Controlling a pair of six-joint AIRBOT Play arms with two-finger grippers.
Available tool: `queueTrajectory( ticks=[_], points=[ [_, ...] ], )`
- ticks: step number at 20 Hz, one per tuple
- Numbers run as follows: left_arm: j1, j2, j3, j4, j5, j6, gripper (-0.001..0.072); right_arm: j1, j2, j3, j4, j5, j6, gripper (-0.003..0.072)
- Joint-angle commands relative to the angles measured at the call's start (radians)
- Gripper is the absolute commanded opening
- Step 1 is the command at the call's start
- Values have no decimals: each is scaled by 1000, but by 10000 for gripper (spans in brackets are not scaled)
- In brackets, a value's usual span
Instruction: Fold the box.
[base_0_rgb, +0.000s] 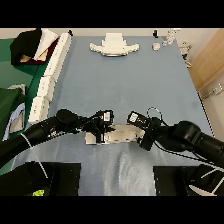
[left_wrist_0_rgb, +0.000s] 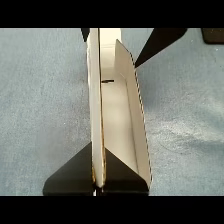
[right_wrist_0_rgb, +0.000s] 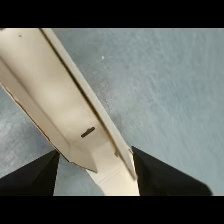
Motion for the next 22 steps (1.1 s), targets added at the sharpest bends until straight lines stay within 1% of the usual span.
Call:
queueTrajectory(
  ticks=[1, 2, 4, 8, 13, 18, 22],
  points=[
    [0, 0, 1, 0, 0, 0, 12, -218, 1, -8, 446, 25, -652, 720],
    [0, 0, 1, 0, 0, 0, 12, -270, -4, -8, 543, 0, -782, 720],
    [0, 0, 1, 0, 0, 0, 13, -333, -38, -8, 662, -58, -924, 720],
    [0, 0, 1, 0, 0, 0, 12, -345, -127, -8, 739, -92, -1008, 720],
    [0, 0, 1, 0, 0, 0, 12, -346, -154, -51, 747, -86, -1048, 720],
    [0, 0, 1, 0, 0, 0, 12, -364, -154, -49, 728, -29, -1046, 720],
    [0, 0, 1, 0, 0, 0, 12, -364, -150, -49, 695, -38, -1033, 719]
  ],
)
